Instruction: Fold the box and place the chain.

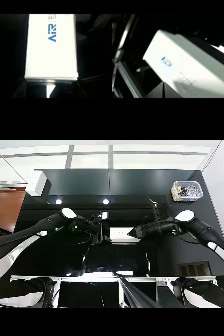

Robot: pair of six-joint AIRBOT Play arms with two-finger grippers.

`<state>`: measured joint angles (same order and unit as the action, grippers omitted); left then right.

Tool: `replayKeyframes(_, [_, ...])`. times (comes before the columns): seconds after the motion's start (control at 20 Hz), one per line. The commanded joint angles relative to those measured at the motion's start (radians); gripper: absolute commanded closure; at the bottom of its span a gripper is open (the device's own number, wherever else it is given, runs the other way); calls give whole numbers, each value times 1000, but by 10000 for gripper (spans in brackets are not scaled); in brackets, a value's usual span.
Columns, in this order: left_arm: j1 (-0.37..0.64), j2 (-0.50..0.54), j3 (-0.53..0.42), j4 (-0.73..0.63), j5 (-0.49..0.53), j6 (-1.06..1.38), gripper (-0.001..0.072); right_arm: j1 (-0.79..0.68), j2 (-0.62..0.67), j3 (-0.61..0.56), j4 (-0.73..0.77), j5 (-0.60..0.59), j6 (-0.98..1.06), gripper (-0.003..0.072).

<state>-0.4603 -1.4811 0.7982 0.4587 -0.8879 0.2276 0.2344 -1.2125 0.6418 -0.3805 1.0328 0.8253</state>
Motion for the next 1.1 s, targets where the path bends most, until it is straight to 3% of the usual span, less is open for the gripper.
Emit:
replayKeyframes(0.0, [-1, -1, 1, 0, 1, 0, 422, -2, -55, -14, -40, -84, 92, 671])
replayKeyframes(0.1, [-1, -1, 1, 0, 1, 0, 421, -2, -63, -14, -147, -101, 177, 671])
replayKeyframes(0.3, [-1, 0, 1, 0, 0, 0, 418, -3, -55, -9, -167, -92, 169, 670])
replayKeyframes(0.6, [2, 1, 1, 0, -13, 0, 411, -142, 130, 109, -211, 93, 147, 670])
replayKeyframes(0.65, [3, 5, 1, 2, -13, 0, 292, -192, 175, 135, -256, 116, 147, 670])
replayKeyframes(0.7, [5, 11, 1, 2, -13, -2, 47, -243, 216, 151, -304, 128, 152, 670])
replayKeyframes(0.75, [8, 23, 1, 13, -13, -28, -11, -300, 256, 157, -346, 132, 159, 671])
replayKeyframes(0.9, [12, 111, 1, 143, -15, -95, -11, -443, 311, 155, -460, 177, 196, 671])
replayKeyframes(1.05, [-23, 181, 30, 121, -31, -138, -6, -495, 311, 135, -486, 147, 211, 671])
